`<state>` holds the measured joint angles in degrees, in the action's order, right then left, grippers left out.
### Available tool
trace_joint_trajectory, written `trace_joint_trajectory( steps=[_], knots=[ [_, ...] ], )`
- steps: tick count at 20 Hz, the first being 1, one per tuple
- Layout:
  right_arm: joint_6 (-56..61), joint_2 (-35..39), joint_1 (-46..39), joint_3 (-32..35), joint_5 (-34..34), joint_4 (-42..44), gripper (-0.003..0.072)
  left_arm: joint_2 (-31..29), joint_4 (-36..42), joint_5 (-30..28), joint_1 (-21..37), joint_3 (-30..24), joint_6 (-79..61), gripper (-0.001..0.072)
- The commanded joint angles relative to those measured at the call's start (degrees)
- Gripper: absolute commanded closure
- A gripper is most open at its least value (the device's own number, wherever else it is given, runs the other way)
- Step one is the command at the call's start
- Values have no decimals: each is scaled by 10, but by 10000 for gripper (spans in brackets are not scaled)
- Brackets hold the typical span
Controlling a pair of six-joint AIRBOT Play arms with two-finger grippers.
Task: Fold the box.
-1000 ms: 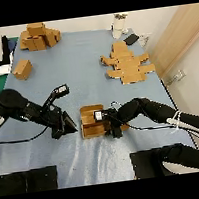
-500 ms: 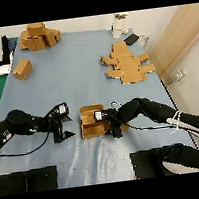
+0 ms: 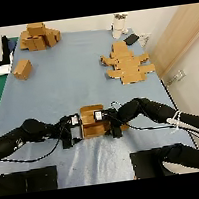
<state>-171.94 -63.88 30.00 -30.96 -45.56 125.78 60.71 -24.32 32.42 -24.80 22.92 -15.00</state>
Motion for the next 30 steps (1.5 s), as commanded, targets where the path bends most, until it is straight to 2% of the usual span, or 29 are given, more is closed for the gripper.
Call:
trace_joint_trajectory(
  steps=[1, 10, 14, 18, 26, 27, 28, 30],
  knots=[
    [0, 0, 0, 0, 0, 0, 167, 9, 8, -12, -27, -1, -1, 2],
    [0, 0, 0, 0, 0, 0, 167, 15, 40, -40, -45, 3, -1, 2],
    [0, 0, 0, 0, 0, 0, 167, 38, 41, -47, -49, 13, -2, 2],
    [0, 0, 0, 0, 0, 0, 167, 57, 51, -33, -67, 33, -2, 2],
    [0, 0, 0, 0, 0, 0, 167, 61, 41, -40, -74, 36, 10, 5],
    [0, 0, 0, 0, 0, 0, 167, 61, 41, -43, -74, 36, 12, 77],
    [0, 0, 0, 0, 0, 0, 167, 61, 41, -47, -74, 36, 14, 200],
    [0, 0, 0, 0, 0, 0, 167, 61, 41, -63, -74, 36, 24, 202]
  ],
)
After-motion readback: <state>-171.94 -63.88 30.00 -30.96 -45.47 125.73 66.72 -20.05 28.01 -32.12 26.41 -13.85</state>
